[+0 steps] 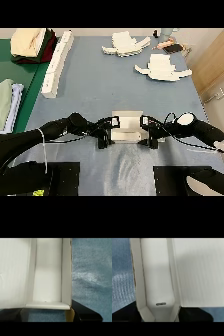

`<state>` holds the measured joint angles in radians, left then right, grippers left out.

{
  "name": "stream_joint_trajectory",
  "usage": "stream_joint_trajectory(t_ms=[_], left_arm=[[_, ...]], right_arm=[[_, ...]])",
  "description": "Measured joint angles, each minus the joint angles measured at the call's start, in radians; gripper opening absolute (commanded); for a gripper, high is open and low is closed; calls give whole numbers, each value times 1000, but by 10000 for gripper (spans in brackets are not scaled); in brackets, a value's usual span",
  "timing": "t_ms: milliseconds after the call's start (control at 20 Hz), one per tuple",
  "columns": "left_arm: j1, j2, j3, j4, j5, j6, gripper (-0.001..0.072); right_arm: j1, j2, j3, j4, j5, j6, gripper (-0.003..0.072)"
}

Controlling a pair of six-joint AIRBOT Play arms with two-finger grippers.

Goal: Fold the box.

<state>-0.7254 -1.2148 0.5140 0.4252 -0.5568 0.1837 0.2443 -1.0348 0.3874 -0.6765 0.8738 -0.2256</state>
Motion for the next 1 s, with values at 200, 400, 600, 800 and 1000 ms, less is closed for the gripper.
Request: stream_joint_trajectory(t_ms=[200,400,600,800,1000], left_arm=[[0,0,0,0,-3,-1,520],[0,0,0,1,-3,-1,520],[0,0,0,1,-2,-1,520],[0,0,0,2,-2,0,520],[0,0,0,2,-2,0,520]], right_arm=[[0,11,0,13,-1,0,720],[0,31,0,-13,4,9,720],[0,47,0,-81,12,15,720],[-1,85,0,-187,72,81,720],[-1,203,3,-330,117,278,720]])
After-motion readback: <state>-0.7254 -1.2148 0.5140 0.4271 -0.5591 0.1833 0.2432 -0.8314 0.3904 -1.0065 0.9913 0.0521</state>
